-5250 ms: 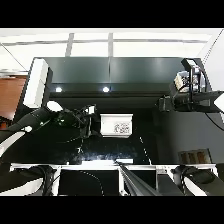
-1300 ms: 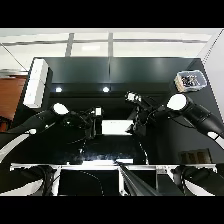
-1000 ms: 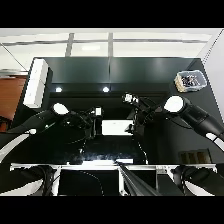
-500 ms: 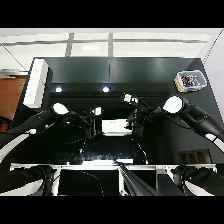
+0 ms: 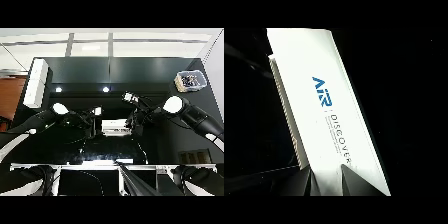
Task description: Fold the box and place the chain.
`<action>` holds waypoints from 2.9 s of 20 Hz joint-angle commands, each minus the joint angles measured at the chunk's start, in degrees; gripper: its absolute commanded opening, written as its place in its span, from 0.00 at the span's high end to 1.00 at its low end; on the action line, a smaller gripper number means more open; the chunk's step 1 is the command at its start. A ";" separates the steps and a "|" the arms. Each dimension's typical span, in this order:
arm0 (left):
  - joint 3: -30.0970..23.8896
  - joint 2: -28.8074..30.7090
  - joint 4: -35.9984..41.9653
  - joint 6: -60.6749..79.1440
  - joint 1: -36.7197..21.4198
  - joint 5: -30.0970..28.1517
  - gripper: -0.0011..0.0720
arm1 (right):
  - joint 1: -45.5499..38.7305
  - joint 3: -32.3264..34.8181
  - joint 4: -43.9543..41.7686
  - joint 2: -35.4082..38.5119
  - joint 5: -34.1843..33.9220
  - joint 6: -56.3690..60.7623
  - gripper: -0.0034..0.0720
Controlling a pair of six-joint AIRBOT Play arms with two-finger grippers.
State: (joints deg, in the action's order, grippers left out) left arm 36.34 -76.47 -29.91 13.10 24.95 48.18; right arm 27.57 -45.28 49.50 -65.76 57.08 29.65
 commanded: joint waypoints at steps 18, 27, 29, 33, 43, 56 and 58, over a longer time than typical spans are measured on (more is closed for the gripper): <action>0.04 -0.02 -0.02 -0.07 0.04 0.04 0.33 | 1.99 0.00 1.79 -0.11 0.85 0.39 0.69; 0.04 -0.02 -0.02 -0.07 0.04 0.02 0.33 | 2.54 0.00 1.77 -0.11 -1.01 1.90 0.52; 0.04 -0.02 -0.02 -0.07 0.04 0.02 0.33 | 2.54 0.02 1.77 -0.37 -1.01 1.90 0.52; 0.04 -0.02 -0.02 -0.07 0.04 0.02 0.33 | 2.54 0.02 1.73 -1.90 -1.46 2.12 0.52; 0.04 -0.02 -0.02 -0.07 0.04 0.02 0.33 | -2.38 -2.38 1.68 2.56 10.43 28.09 0.81; 0.04 -0.02 -0.02 -0.07 0.04 0.02 0.33 | -5.07 2.93 -28.22 -7.48 5.68 27.52 0.90; 0.04 -0.02 -0.02 -0.07 0.04 0.02 0.33 | -5.05 2.93 -27.87 -8.11 5.64 27.54 0.90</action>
State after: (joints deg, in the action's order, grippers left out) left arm 36.34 -76.47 -29.93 13.02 24.97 48.21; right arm 22.55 -42.46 23.94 -72.34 63.37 57.93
